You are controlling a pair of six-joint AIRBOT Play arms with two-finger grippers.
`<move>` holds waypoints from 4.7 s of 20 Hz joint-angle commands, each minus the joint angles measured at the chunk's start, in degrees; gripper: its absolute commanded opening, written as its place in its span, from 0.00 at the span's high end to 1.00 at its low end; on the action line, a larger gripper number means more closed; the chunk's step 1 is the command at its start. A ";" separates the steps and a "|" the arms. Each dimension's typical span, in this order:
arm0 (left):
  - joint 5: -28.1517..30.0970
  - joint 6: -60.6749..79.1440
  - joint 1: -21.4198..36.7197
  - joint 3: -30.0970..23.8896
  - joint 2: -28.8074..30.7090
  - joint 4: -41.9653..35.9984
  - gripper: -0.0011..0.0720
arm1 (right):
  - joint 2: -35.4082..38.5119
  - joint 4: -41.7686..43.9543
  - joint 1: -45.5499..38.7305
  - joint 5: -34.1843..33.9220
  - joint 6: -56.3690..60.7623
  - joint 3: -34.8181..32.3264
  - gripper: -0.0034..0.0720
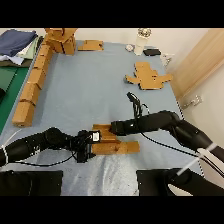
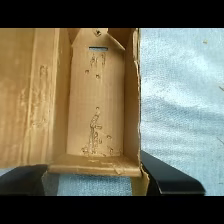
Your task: Fold the box.
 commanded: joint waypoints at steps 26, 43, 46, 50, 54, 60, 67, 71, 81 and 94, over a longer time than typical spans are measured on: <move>-0.02 0.00 0.00 -0.02 -0.02 0.04 0.34 | 20.61 -17.25 3.48 -27.71 -24.72 -3.30 0.88; -0.11 0.00 0.00 -0.02 -0.02 0.04 0.34 | 9.03 -11.17 5.01 2.80 -72.89 -15.04 0.40; -0.11 0.00 0.00 -0.02 -0.02 0.04 0.34 | 8.35 -11.08 5.01 2.91 -78.82 -15.04 0.47; -0.11 0.00 0.00 -0.02 -0.02 0.04 0.34 | 8.07 -11.06 6.82 2.89 -79.12 -15.04 0.71; -0.11 0.00 0.00 -0.02 -0.02 0.04 0.34 | 8.00 -11.08 9.46 4.26 -79.12 -15.04 0.76; -0.11 0.00 0.00 -0.02 -0.02 0.04 0.34 | 6.40 -10.82 12.15 7.41 -79.14 -15.06 0.84; -0.11 0.00 0.00 -0.02 -0.02 0.04 0.34 | 5.88 -11.47 12.00 6.16 -78.71 -15.06 0.81; -0.11 0.00 0.00 -0.02 -0.02 0.04 0.34 | 8.37 -21.38 11.98 4.31 -65.46 -15.06 0.95; -0.11 0.00 0.00 -0.02 -0.02 0.04 0.34 | 10.60 -27.15 9.51 -0.15 -49.86 -15.08 0.95; -0.11 0.00 0.00 -0.02 -0.02 0.04 0.34 | 6.56 -29.16 6.84 3.69 -38.10 -13.60 0.95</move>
